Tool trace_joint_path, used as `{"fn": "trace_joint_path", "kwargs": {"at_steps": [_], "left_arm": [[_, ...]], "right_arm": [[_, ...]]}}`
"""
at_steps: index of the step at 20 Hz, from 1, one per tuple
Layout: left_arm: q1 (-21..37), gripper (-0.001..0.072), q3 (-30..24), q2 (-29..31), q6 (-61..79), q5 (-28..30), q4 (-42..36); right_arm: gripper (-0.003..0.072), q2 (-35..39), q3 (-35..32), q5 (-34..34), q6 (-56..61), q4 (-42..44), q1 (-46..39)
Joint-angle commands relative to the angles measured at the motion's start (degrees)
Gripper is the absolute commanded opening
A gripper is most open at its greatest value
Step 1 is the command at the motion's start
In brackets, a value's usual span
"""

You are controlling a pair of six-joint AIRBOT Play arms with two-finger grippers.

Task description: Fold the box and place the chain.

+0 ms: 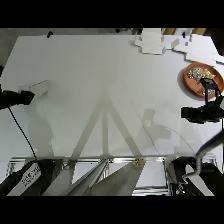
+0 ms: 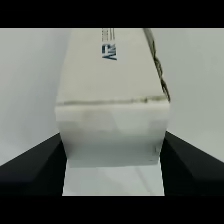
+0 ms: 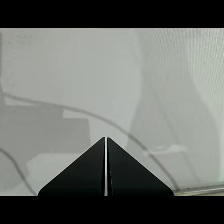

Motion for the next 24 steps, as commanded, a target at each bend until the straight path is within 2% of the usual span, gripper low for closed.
{"fn": "trace_joint_path", "kwargs": {"at_steps": [1,2,6,7,8,10,12,14,15,18,24], "left_arm": [[0.8,0.0398,0.0,-2.0,-13.4,-2.8,8.3],[0.8,0.0423,0.0,-2.2,-13.4,-4.6,8.5],[0.5,0.0426,-0.7,-2.2,-13.5,-9.7,9.2],[0.0,0.0481,-1.0,-2.2,-13.5,-11.0,9.0],[-0.8,0.0574,-1.5,-2.2,-13.6,-11.9,9.1],[-2.9,0.0648,-2.6,-2.2,-14.3,-13.0,9.4],[-5.1,0.0661,-2.9,-2.1,-14.6,-13.8,11.1],[-7.0,0.0664,-2.9,-1.3,-16.9,-13.7,16.5],[-7.9,0.0701,-2.9,-0.3,-19.4,-13.4,19.8],[-10.4,0.0710,-2.9,4.2,-25.5,-12.1,26.4],[-15.7,0.0703,-2.9,19.3,-25.7,-12.0,28.4]], "right_arm": [[0.0020,0.0,0.1,0.0,0.0,0.0,0.0],[0.0020,0.0,0.1,0.0,0.0,0.0,0.0],[0.0020,0.0,0.1,0.0,0.0,0.0,0.0],[0.0020,0.0,0.1,0.0,0.0,0.0,0.0],[0.0020,0.0,0.1,0.0,0.0,0.0,0.0],[0.0020,0.0,0.1,0.0,0.0,0.0,0.0],[0.0020,0.0,0.1,0.0,0.0,0.0,0.0],[0.0020,0.0,0.1,0.0,0.0,0.0,0.0],[0.0020,0.0,0.1,0.0,0.0,0.0,0.0],[0.0020,0.0,0.1,0.0,0.0,0.0,0.0],[0.0020,0.0,0.1,0.0,0.0,0.0,0.0]]}}
